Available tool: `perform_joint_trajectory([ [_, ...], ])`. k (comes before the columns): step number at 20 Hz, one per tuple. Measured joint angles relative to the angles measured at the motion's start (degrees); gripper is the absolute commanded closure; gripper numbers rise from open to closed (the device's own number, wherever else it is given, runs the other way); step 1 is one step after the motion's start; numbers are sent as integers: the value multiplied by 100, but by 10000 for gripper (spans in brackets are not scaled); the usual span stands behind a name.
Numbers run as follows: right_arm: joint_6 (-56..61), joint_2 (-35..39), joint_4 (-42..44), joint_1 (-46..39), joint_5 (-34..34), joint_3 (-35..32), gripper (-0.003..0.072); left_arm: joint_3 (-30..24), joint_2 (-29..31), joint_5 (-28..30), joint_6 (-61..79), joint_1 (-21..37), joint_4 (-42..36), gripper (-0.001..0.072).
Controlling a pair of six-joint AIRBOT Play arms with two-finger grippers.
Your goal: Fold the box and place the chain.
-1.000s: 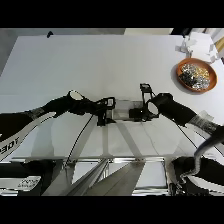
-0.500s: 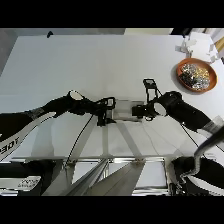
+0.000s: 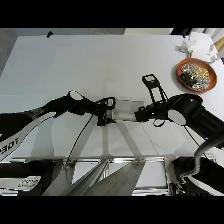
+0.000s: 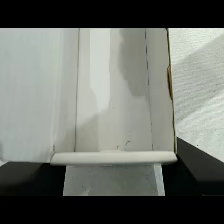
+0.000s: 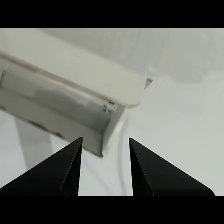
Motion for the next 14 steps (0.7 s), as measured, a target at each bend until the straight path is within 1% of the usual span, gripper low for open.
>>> perform_joint_trajectory([
  [3, -514, 184, -52, 37, 387, 0, 356, 0, 0, 0, -2, 0, 0, 699],
  [5, -741, 240, -120, 50, 511, 0, 470, 0, 0, 0, 0, 0, 0, 699],
  [9, -960, 284, -498, -103, 590, 0, 467, 0, 0, 0, 0, 0, 0, 699],
  [11, -988, 293, -634, -415, 599, 0, 467, 0, 0, 0, -2, 0, 0, 699],
  [14, -1071, 295, -748, -1204, 479, 0, 470, 0, 0, 0, 0, 0, 0, 699],
])
